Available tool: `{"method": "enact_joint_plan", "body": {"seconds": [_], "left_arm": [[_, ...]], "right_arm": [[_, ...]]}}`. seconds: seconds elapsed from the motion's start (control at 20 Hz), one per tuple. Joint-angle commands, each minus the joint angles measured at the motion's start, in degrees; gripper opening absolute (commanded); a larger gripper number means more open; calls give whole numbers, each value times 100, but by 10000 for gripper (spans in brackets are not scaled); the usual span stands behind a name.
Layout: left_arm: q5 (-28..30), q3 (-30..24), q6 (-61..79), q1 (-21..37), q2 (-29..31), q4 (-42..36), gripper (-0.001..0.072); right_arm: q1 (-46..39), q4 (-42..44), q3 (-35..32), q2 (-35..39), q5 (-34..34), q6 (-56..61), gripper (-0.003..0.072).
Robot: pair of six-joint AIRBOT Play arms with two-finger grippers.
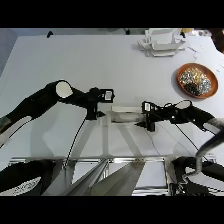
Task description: Fold the box and place the chain.
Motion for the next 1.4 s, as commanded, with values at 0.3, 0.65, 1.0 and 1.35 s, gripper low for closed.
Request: {"method": "enact_joint_plan", "body": {"seconds": [0.3,0.65,1.0,1.35], "left_arm": [[-446,4,-168,-4,660,68,8],[343,4,-264,-994,612,-866,4],[3093,4,-2295,-1499,-553,-866,4],[3587,4,-3589,-1456,-1381,-866,4]], "right_arm": [[-2,2,-2,2,13,-4,479],[-2,0,-2,2,13,-4,479],[-2,0,-2,2,13,-2,479],[-2,2,-2,2,15,-2,479]]}}
